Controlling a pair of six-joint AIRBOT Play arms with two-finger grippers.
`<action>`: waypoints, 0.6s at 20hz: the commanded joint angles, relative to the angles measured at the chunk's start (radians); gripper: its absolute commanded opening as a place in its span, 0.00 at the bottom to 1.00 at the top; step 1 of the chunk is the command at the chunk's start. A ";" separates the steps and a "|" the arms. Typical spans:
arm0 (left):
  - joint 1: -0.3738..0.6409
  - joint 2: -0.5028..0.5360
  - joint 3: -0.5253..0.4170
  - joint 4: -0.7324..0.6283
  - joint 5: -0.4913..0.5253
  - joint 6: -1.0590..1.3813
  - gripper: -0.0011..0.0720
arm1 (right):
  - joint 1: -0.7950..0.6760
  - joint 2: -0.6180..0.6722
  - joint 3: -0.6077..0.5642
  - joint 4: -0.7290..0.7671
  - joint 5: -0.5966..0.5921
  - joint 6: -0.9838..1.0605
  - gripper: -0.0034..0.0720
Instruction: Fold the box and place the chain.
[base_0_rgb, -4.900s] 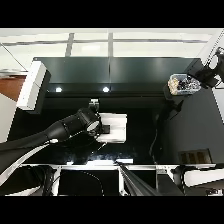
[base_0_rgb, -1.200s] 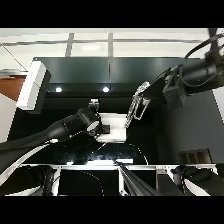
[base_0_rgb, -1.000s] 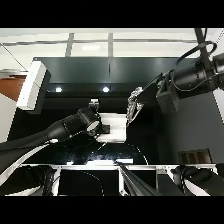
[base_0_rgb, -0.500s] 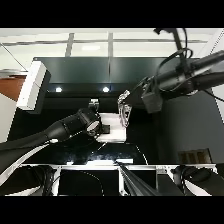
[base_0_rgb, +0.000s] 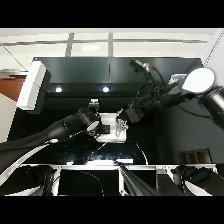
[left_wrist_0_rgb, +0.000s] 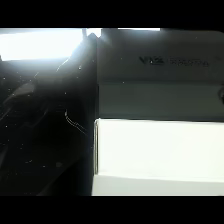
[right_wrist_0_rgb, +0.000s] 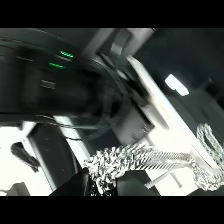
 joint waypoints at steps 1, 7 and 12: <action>0.000 0.000 0.001 0.000 0.000 0.000 0.06 | 0.023 -0.001 -0.157 -0.010 -0.150 -0.003 0.11; 0.000 0.000 0.001 0.000 0.000 0.000 0.06 | 0.108 -0.056 -0.230 -0.015 -0.258 -0.003 0.11; 0.000 0.000 0.001 0.001 0.001 0.000 0.06 | -0.023 -0.033 -0.229 -0.034 -0.056 -0.048 0.68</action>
